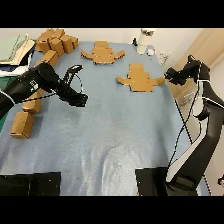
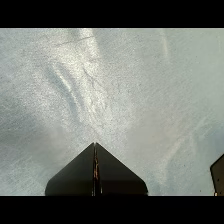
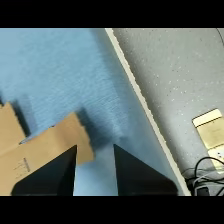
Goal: Fold the box.
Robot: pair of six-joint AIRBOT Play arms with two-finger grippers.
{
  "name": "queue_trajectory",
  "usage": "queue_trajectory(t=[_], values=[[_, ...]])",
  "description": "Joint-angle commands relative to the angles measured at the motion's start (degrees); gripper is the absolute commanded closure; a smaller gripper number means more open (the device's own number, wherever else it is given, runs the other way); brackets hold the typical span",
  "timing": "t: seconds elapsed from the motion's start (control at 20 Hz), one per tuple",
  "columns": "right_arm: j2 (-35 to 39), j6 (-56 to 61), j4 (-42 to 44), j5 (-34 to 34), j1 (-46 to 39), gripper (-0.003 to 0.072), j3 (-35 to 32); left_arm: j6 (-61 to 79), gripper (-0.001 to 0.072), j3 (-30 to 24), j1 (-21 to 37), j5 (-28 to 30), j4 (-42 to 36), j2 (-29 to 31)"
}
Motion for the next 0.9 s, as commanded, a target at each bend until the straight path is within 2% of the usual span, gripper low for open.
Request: queue_trajectory(t=[0.0, 0.3, 0.35, 0.45, 0.6, 0.65, 0.7, 0.85], values=[[-3.50, -4.26, 2.97, 0.44, -0.46, 0.0318, 1.27, 0.02, 0.0698, 0.04, 0.00, 0.00, 0.04, -0.02], [-3.54, -12.07, 8.48, 0.20, 1.01, 0.0320, 1.29, 0.02, 0.0698, 0.04, 0.00, 0.00, 0.02, -0.02], [-3.52, -13.70, 9.99, 0.22, 1.16, 0.0350, 1.31, 0.00, 0.0698, 0.04, 0.00, 0.00, 0.02, -0.02], [-3.13, -14.53, 12.31, -0.04, 1.40, 0.0356, 1.33, 0.02, 0.0698, 0.04, 0.00, 0.00, 0.04, -0.02], [-2.08, -15.76, 12.87, -1.22, 2.36, 0.0506, 1.36, 0.02, 0.0698, 0.07, 0.00, 0.00, 0.02, -0.02], [-1.73, -15.76, 12.92, -1.92, 2.69, 0.0620, 1.33, 0.00, 0.0698, 0.07, 0.00, 0.00, 0.02, -0.02], [-1.33, -16.09, 13.44, -2.84, 3.02, 0.0684, 1.33, 0.02, 0.0698, 0.07, 0.00, -0.02, 0.02, -0.02], [0.37, -17.51, 14.62, -7.15, 4.24, 0.0687, 1.20, 0.02, 0.0698, 0.07, 0.00, 0.00, 0.02, -0.02]])
